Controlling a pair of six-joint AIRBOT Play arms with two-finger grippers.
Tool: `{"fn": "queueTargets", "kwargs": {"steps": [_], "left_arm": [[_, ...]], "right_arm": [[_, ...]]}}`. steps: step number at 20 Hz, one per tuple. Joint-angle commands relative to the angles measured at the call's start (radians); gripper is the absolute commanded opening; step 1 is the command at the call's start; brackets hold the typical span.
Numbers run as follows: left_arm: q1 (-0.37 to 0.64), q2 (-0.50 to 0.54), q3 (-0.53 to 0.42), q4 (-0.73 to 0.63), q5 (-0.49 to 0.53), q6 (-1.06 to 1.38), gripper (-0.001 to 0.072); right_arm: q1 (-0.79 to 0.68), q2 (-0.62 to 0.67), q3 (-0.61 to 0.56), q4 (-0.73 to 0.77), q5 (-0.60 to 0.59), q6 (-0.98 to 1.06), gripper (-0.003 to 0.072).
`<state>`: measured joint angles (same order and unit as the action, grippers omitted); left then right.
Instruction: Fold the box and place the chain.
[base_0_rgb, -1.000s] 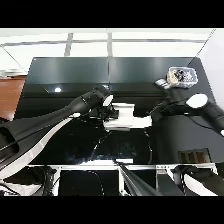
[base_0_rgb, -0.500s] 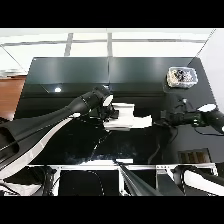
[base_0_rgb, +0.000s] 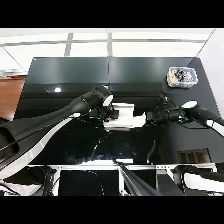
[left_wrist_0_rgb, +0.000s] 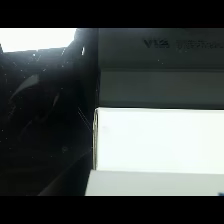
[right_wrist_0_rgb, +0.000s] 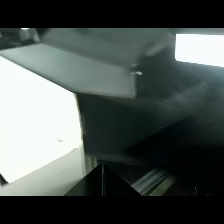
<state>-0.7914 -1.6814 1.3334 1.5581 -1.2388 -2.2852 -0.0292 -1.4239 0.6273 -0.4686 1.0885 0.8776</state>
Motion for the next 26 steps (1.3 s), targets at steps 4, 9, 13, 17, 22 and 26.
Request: {"fn": "queueTargets", "kwargs": {"steps": [4, 9, 13, 17, 22, 26], "left_arm": [[0.0, 0.0, 0.001, 0.0, 0.0, 0.001, 0.0028], [0.0, 0.0, 0.001, 0.0, 0.0, 0.001, 0.0027], [0.0, 0.0, 0.001, 0.0, 0.0, 0.001, 0.0028], [0.0, 0.0, 0.001, 0.0, 0.0, 0.001, 0.0028], [0.002, 0.0, 0.001, 0.0, 0.005, 0.001, 0.0028], [0.002, 0.0, 0.001, 0.0, 0.004, 0.001, 0.0027]], "right_arm": [[0.014, -0.004, 0.11, -0.013, 0.129, 0.005, 0.0474], [0.081, -0.004, 0.157, 0.004, 0.131, 0.058, 0.0543], [0.17, -0.004, 0.198, -0.015, 0.084, 0.153, 0.0491], [0.243, -0.004, 0.246, -0.16, 0.051, 0.319, 0.049], [0.306, -0.004, 0.299, -0.342, 0.036, 0.487, 0.0359], [0.407, -0.004, 0.334, -0.531, -0.027, 0.671, 0.0358]]}}
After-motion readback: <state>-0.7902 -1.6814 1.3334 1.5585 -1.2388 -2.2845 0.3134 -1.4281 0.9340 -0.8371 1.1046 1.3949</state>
